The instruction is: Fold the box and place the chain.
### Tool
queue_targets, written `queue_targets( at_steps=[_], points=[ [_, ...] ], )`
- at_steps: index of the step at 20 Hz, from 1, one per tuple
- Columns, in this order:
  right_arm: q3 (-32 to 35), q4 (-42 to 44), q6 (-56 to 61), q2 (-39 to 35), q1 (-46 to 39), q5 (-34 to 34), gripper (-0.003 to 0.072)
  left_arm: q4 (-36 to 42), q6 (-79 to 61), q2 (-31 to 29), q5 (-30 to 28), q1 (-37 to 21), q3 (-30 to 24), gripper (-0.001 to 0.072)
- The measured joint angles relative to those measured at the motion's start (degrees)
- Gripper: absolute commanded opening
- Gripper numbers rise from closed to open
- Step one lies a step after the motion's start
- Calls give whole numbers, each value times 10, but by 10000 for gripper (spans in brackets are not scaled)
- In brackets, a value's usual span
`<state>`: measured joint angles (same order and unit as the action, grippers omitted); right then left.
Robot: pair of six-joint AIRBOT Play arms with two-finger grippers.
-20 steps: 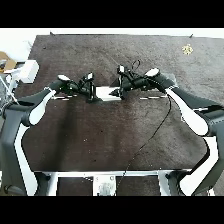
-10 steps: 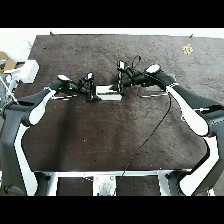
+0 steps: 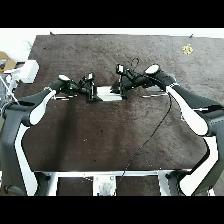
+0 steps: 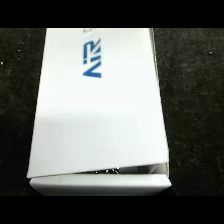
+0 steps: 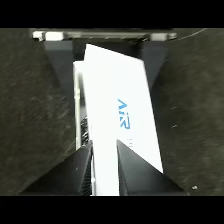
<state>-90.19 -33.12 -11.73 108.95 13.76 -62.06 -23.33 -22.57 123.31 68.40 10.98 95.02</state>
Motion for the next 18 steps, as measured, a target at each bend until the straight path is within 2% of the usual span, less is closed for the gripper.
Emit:
queue_targets(
  at_steps=[3, 4, 5, 10, 11, 12, 16, 18],
  points=[
    [0, -10, 14, 4, -1, -14, 159, 0, 0, 0, 0, 0, 0, 341],
    [0, -13, 18, 5, -1, -20, 223, 0, 0, 0, 1, 0, 0, 341],
    [0, -19, 22, 6, -2, -31, 329, 0, -1, 0, 1, 0, 0, 341],
    [1, 2, 30, 7, -14, -54, 312, 0, 1, 0, 0, -1, 0, 341],
    [1, 24, 32, 6, -19, -54, 199, 0, 1, 0, -2, -1, 0, 341],
    [1, 50, 32, 4, -24, -54, -1, 0, 1, 0, -3, -1, 0, 341],
    [0, 121, 39, 2, -27, -62, 1, 0, 1, 0, -3, -1, 0, 341],
    [1, 113, 50, 4, -20, -63, 1, 0, 1, 0, -3, -1, 0, 341]
  ],
)
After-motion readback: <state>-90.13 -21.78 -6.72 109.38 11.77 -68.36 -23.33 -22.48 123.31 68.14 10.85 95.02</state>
